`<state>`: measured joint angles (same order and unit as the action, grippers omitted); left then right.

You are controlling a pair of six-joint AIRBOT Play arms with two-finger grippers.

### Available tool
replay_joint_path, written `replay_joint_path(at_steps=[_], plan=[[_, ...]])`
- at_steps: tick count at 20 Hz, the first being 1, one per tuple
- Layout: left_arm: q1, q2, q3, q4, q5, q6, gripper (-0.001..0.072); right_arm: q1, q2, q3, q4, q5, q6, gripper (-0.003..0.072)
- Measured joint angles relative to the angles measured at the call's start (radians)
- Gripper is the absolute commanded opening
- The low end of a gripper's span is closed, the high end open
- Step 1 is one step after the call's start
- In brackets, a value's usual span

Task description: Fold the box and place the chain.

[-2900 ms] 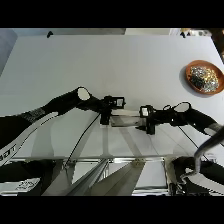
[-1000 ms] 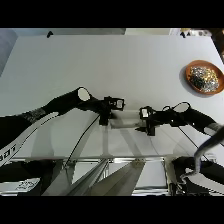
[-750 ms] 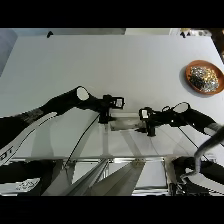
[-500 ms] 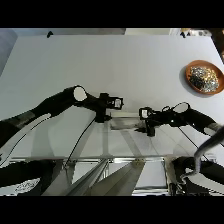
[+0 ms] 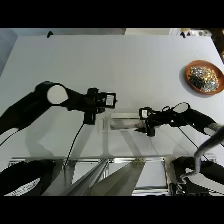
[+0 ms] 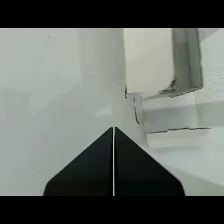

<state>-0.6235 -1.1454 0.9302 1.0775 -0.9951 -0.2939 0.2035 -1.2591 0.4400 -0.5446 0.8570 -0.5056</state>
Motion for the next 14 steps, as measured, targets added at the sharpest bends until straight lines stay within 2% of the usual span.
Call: replay_joint_path(at_steps=[5, 9, 11, 14], plan=[[-0.018, 0.056, 0.0, -0.121, -0.078, -0.024, 0.0005, 0.0, 0.0, 0.0, 0.0, 0.0, 0.0, 0.0459], [-0.122, 0.039, 0.0, -0.195, -0.096, -0.056, 0.0005, 0.0, 0.0, 0.0, 0.0, 0.0, 0.0, 0.0459], [-0.196, 0.025, 0.0, -0.206, -0.086, -0.075, 0.0005, 0.0, 0.0, 0.0, 0.0, 0.0, 0.0, 0.0459], [-0.288, -0.003, -0.001, -0.19, 0.004, -0.122, 0.0004, 0.0, 0.0, 0.0, 0.0, 0.0, 0.0, 0.0458]])
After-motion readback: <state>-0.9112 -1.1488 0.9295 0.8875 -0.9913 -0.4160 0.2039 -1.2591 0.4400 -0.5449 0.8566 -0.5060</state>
